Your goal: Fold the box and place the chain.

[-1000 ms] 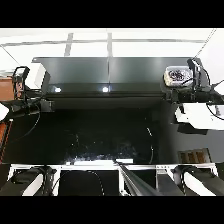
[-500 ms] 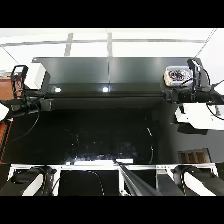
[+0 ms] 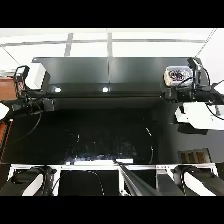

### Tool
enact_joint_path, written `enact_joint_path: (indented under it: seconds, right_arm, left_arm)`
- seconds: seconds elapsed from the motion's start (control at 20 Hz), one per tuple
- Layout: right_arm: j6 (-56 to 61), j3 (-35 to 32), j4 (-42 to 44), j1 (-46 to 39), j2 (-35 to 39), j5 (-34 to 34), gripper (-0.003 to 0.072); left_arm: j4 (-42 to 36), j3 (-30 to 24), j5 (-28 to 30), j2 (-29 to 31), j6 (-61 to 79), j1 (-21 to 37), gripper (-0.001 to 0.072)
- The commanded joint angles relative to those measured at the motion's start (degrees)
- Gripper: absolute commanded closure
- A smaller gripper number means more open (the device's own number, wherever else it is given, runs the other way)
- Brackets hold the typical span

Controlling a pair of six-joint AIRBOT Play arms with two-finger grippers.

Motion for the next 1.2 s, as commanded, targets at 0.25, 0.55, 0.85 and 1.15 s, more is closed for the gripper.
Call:
enact_joint_path:
  seconds: [0.25,0.55,0.85,1.15]
  right_arm:
    - [0.9,0.0,0.4,3.0,0.0,1.8,0.0000]
    - [22.6,3.6,-28.8,-9.9,-0.2,-3.4,0.0005]
    - [17.0,15.3,-24.7,-40.1,-8.7,6.9,0.0005]
    - [7.2,20.8,-23.1,-52.2,-19.8,8.0,0.0006]
  left_arm:
    - [-4.8,-0.7,-3.1,-3.4,0.2,-0.3,-0.0005]
    - [-4.8,-0.7,-3.1,-4.3,0.3,-0.3,-0.0004]
    - [-4.6,-0.7,-3.2,-4.3,1.9,-0.3,-0.0004]
    - [-4.6,-0.7,-3.2,-4.3,1.9,-0.3,-0.0004]
